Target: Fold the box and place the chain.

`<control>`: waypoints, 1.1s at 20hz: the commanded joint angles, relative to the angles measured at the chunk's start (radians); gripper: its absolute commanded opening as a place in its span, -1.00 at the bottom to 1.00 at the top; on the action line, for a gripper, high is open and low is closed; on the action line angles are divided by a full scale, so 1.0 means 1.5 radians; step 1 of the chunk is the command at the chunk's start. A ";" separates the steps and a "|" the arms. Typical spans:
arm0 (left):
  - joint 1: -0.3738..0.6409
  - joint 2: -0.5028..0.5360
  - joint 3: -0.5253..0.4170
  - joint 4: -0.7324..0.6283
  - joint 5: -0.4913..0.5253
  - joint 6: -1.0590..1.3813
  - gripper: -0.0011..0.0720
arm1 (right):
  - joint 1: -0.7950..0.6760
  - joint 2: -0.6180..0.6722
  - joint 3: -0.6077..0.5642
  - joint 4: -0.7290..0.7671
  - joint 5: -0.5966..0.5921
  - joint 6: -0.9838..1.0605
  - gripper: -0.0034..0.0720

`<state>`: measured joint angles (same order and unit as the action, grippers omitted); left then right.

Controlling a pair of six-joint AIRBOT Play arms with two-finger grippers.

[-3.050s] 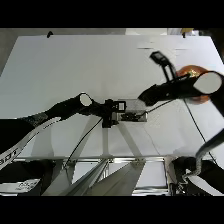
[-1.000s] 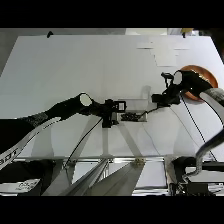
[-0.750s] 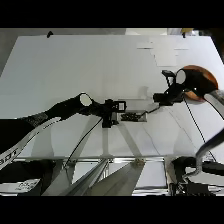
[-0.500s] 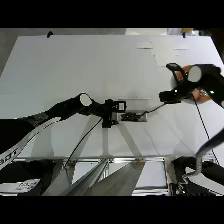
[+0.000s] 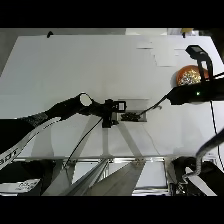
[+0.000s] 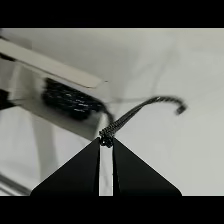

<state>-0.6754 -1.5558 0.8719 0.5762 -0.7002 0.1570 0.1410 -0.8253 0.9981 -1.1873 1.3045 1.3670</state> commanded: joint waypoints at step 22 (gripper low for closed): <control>0.001 0.001 0.000 0.000 0.000 0.000 -0.80 | 0.240 -0.138 -0.147 0.081 -0.263 -0.141 -0.09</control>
<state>-0.6754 -1.5558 0.8719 0.5758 -0.7002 0.1566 0.5053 -1.0344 0.7822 -1.0687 0.9249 1.2163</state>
